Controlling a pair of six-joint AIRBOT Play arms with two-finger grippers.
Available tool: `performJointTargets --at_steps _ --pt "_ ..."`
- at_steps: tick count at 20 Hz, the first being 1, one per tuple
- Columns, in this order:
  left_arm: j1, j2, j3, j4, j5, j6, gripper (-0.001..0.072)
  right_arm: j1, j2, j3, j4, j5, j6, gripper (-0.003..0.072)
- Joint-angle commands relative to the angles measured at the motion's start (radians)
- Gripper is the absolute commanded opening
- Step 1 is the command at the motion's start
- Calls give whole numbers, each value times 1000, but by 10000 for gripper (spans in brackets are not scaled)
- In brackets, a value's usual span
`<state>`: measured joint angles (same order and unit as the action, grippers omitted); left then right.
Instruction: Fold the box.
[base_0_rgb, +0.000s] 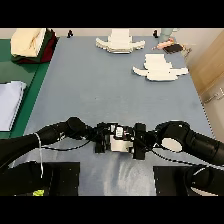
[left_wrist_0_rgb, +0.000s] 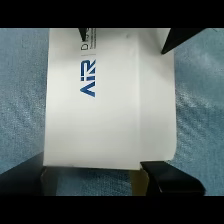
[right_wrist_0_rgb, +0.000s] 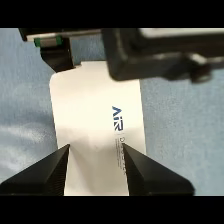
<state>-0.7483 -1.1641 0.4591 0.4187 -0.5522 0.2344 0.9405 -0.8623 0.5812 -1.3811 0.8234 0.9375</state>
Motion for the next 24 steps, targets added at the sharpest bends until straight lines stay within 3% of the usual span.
performJointTargets --at_steps 1,24 --pt "1 0 1 0 0 0 525 1 -8 -1 -62 13 -23 527" --pt "1 0 1 0 0 0 525 3 47 -1 -167 -91 -22 510"
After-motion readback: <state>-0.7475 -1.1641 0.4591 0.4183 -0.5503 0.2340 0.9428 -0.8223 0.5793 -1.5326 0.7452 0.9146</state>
